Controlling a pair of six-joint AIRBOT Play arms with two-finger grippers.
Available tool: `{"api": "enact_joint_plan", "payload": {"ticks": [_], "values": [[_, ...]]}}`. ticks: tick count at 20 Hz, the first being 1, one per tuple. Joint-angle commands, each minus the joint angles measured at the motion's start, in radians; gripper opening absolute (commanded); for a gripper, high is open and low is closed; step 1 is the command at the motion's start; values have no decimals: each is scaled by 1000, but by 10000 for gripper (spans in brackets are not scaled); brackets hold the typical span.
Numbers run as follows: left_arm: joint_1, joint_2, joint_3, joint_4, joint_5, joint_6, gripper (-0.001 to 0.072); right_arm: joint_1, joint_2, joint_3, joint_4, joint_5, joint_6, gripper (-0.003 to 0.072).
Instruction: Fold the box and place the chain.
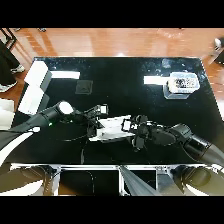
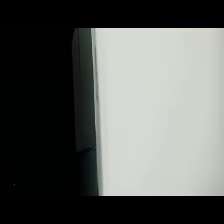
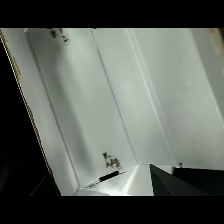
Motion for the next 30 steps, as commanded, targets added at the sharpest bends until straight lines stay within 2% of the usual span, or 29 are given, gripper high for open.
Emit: {"api": "enact_joint_plan", "payload": {"ticks": [1,3,6,10,13,22,30], "values": [[0,0,7,0,-12,0,23,-17,0,8,-3,8,3,698],[0,0,11,0,-12,0,24,-55,0,10,28,-32,-2,698],[0,0,11,0,-13,0,22,-106,-1,10,177,-122,-170,698],[-11,0,11,9,-14,0,22,-156,-3,10,269,-114,-254,698],[-34,0,11,95,-9,0,22,-169,-19,10,287,-97,-296,698],[-39,0,11,99,-9,-1,22,-210,-53,10,323,-93,-336,698],[-39,0,11,99,-9,-1,23,-237,-58,42,369,-155,-367,697]]}}
